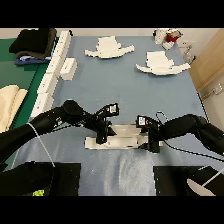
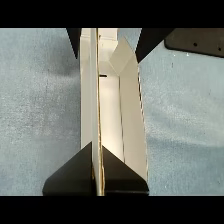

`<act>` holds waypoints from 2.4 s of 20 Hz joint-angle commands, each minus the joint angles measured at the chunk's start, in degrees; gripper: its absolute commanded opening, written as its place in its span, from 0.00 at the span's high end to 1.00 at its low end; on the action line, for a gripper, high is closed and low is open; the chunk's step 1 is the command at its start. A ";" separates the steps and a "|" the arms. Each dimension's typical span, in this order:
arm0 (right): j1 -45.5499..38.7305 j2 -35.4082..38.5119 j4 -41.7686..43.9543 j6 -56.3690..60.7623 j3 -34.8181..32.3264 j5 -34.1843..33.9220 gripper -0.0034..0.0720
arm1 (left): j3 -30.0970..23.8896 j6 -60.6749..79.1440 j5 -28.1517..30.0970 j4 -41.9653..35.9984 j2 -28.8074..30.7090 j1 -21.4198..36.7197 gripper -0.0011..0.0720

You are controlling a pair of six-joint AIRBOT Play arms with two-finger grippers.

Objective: Fold the box.

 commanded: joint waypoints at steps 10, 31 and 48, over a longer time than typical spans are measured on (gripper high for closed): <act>3.54 -1.79 5.18 -7.80 -4.74 6.29 0.09 | 0.04 0.00 0.04 0.00 0.04 0.00 0.97; 3.91 -1.46 4.61 -7.80 -6.23 8.37 0.09 | 0.04 0.00 0.04 0.00 0.04 0.00 0.96; 3.91 -2.80 4.11 -7.80 -6.23 8.55 0.27 | 0.04 0.00 0.04 0.00 0.04 0.00 0.96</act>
